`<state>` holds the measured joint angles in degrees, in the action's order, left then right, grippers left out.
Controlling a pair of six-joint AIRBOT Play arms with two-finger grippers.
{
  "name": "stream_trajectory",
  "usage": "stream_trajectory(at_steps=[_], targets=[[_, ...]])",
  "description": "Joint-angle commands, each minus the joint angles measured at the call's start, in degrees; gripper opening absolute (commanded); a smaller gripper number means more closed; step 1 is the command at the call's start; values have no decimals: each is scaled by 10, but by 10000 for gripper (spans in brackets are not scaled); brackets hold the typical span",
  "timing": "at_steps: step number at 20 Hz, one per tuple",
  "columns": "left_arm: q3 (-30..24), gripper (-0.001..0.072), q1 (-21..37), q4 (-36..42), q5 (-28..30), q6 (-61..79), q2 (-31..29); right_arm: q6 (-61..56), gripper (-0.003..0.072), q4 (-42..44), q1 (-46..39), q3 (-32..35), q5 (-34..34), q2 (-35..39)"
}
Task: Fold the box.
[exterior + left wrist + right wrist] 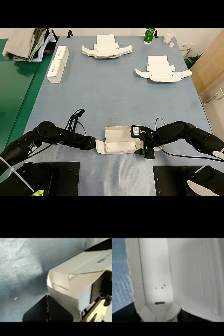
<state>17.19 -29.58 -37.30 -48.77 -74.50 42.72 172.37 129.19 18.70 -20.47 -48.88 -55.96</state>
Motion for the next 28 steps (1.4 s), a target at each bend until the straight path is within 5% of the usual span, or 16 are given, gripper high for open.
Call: stream_trajectory(at_steps=[1,5,7,26,28], targets=[[10,18,0,1,-7,1,-3,0,509,0,0,0,0,0],[10,23,0,1,-34,0,-3,0,509,0,0,0,0,0],[10,472,1,1,-37,-19,-3,0,509,0,0,0,0,0],[9,468,17,158,-19,43,41,0,510,0,0,0,0,0],[10,390,9,154,-1,13,49,0,509,0,0,0,0,0]])
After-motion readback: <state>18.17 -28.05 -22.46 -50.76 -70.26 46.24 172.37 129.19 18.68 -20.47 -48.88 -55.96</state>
